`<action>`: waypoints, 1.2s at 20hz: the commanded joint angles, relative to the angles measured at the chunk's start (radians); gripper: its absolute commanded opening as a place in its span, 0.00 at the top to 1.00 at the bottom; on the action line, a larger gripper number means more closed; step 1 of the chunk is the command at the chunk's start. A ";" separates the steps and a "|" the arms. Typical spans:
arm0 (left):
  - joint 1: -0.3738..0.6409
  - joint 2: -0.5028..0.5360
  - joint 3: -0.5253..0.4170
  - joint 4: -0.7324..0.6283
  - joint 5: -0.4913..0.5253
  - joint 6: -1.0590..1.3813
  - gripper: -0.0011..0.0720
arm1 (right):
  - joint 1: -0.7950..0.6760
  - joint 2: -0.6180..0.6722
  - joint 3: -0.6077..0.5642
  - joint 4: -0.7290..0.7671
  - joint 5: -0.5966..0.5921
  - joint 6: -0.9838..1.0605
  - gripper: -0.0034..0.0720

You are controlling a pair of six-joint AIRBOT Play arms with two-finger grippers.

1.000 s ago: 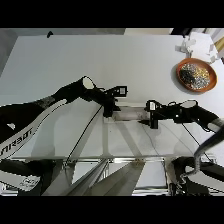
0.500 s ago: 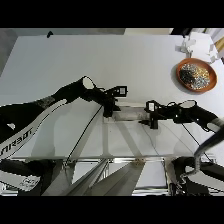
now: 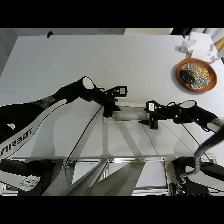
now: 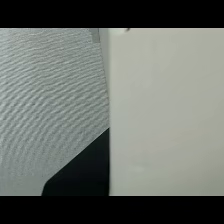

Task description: Fold the box and place the chain.

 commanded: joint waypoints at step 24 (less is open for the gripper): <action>0.003 0.033 0.000 0.069 -0.006 -0.037 0.28 | 0.000 -0.001 0.000 0.000 0.011 0.000 0.32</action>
